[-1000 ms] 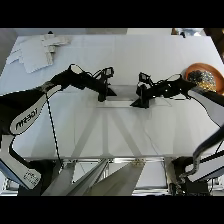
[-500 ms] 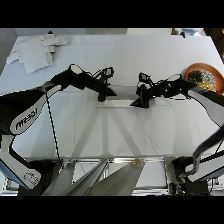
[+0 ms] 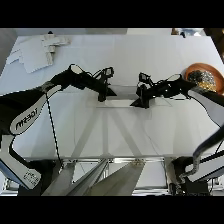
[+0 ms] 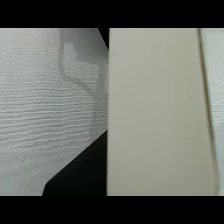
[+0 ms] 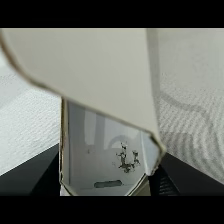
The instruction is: Fold the box and place the chain.
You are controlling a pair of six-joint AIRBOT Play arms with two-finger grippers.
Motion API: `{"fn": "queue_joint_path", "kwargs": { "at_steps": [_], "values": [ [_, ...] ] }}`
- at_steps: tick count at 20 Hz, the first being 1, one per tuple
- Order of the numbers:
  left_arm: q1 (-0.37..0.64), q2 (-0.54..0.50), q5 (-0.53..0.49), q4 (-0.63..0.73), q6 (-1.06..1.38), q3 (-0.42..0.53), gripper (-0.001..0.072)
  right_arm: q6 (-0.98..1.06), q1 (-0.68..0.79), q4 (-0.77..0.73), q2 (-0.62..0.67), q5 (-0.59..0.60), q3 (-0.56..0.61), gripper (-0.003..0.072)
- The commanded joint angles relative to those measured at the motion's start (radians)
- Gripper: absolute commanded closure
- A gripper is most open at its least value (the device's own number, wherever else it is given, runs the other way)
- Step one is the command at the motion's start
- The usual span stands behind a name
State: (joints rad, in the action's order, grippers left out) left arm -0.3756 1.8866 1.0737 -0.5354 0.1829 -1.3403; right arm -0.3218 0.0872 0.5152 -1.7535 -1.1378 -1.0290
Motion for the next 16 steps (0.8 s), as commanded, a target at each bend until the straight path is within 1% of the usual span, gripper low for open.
{"fn": "queue_joint_path", "kwargs": {
  "at_steps": [1, 8, 11, 15, 16],
  "values": [
    [0.000, 0.001, 0.000, 0.000, 0.000, 0.000, 0.0700, 0.000, -0.001, 0.000, 0.000, 0.000, 0.000, 0.0249],
    [0.000, 0.001, 0.000, 0.000, 0.000, 0.000, 0.0700, 0.000, -0.001, 0.000, 0.000, 0.000, 0.000, 0.0249],
    [0.000, 0.001, 0.003, 0.029, -0.003, 0.000, 0.0700, 0.000, -0.001, 0.000, 0.000, 0.000, 0.000, 0.0249],
    [0.000, 0.000, 0.011, 0.031, -0.005, 0.000, 0.0699, 0.000, -0.001, 0.000, 0.000, 0.000, 0.000, 0.0249],
    [0.000, 0.000, 0.011, 0.031, -0.005, 0.000, 0.0675, 0.000, -0.001, 0.000, 0.000, 0.000, 0.000, 0.0249]
  ]
}}
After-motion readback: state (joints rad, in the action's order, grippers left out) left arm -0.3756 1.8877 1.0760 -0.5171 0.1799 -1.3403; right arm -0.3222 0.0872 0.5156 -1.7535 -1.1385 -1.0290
